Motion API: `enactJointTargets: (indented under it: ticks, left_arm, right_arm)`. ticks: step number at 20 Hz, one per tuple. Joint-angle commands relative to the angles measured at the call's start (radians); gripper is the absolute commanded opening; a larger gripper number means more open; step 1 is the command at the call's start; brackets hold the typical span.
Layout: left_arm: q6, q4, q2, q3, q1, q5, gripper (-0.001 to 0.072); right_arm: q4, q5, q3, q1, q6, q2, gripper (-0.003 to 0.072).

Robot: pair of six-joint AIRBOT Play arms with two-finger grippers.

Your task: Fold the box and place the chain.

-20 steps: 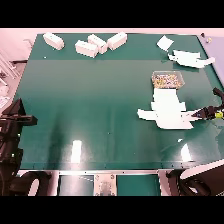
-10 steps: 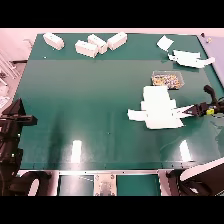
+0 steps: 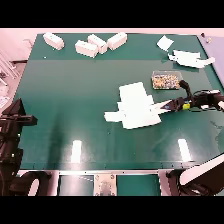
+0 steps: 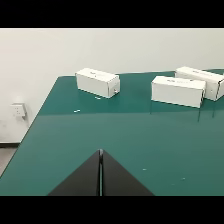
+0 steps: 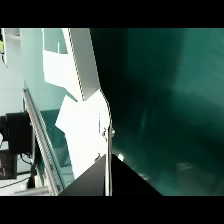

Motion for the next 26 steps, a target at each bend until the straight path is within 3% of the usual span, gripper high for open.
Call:
enactJointTargets:
  ticks: [1, 5, 8, 19, 20, 21, 26]
  left_arm:
    - [0.0, 0.0, 0.0, 0.0, 0.0, 0.0, 0.0022]
    - [0.0, 0.0, 0.0, 0.0, 0.0, -0.008, 0.0022]
    - [0.0, 0.0, 0.0, 0.0, 0.0, -0.008, 0.0022]
    - [0.0, 0.0, 0.0, 0.0, 0.0, -0.076, 0.003]
    - [0.0, 0.0, 0.0, 0.0, 0.0, -0.088, 0.0254]
    - [-0.002, -0.001, 0.0, 0.0, 0.0, -0.098, 0.0538]
    - [-0.012, -0.001, 0.0, 0.0, 0.0, -0.159, 0.053]
  right_arm:
    - [0.17, -0.067, -0.019, 0.107, -0.002, 0.029, -0.0005]
    - [0.228, -0.285, -0.031, 0.233, 0.051, 0.031, -0.0005]
    - [0.229, -0.376, -0.034, 0.299, 0.044, 0.031, -0.0005]
    - [0.241, -0.506, -0.037, 0.336, 0.036, 0.031, -0.0005]
    - [0.241, -0.518, -0.041, 0.336, 0.036, 0.031, -0.0005]
    - [0.241, -0.521, -0.051, 0.336, 0.036, 0.031, -0.0005]
    - [0.24, -0.543, -0.085, 0.332, -0.002, 0.031, -0.0005]
